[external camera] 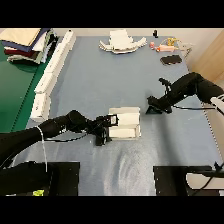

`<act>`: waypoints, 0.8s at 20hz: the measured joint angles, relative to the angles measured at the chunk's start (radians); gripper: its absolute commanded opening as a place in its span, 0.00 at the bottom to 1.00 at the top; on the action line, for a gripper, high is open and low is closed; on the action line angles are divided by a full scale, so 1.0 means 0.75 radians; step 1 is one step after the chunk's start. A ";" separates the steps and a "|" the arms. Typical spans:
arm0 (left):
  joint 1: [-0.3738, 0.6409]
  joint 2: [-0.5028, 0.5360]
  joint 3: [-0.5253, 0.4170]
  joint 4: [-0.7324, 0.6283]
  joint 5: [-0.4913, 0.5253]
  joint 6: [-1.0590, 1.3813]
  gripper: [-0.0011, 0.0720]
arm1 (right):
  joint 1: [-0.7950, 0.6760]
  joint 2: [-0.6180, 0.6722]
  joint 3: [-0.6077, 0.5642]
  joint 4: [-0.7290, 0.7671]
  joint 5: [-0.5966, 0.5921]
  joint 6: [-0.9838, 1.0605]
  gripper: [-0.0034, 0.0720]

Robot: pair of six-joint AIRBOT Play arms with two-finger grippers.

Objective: Fold the box.

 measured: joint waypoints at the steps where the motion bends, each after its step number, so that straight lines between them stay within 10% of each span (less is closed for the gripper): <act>1: 0.000 0.000 0.000 0.001 0.000 0.000 0.57 | -0.018 -0.069 0.020 0.109 -0.050 -0.104 0.05; 8: 0.000 0.000 0.000 0.001 0.001 0.000 0.57 | 0.062 -0.300 0.134 0.467 -0.288 -0.431 0.05; 16: 0.000 0.000 0.000 0.001 0.000 0.000 0.57 | 0.222 -0.083 0.016 0.441 -0.217 -0.727 0.05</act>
